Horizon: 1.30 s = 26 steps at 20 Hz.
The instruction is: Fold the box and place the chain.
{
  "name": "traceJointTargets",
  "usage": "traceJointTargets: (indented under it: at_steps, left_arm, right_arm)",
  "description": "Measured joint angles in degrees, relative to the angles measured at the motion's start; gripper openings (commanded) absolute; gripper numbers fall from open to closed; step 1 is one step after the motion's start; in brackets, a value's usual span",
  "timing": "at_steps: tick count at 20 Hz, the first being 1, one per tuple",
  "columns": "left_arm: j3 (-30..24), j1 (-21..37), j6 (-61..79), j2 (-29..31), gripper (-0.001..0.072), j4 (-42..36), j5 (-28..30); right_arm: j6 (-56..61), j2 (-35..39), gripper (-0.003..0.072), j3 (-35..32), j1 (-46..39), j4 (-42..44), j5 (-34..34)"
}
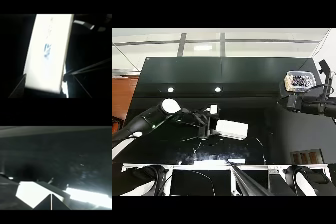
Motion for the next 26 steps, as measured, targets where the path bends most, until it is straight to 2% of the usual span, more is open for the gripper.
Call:
traceJointTargets:
  at_steps: [4, 8, 14, 26]
  left_arm:
    - [5.81, -4.66, -2.84, -4.59, 0.0702, -0.20, 1.90]
    - [9.70, -6.03, -4.55, -9.25, 0.0703, -0.20, 0.00]
    - [11.08, -6.43, -5.16, -11.72, 0.0703, 0.44, -1.84]
    - [11.76, -6.56, -5.49, -12.13, 0.0703, 1.68, -1.33]
  right_arm:
    - [0.22, 0.15, 0.0013, 0.09, -1.18, -3.02, 1.07]
    - [1.14, 0.15, 0.0013, 0.09, -1.51, -4.00, 1.70]
    - [1.81, 0.17, 0.0013, 0.09, -1.57, -4.39, 2.01]
    - [2.14, 0.15, 0.0013, 0.09, -1.57, -4.50, 2.03]
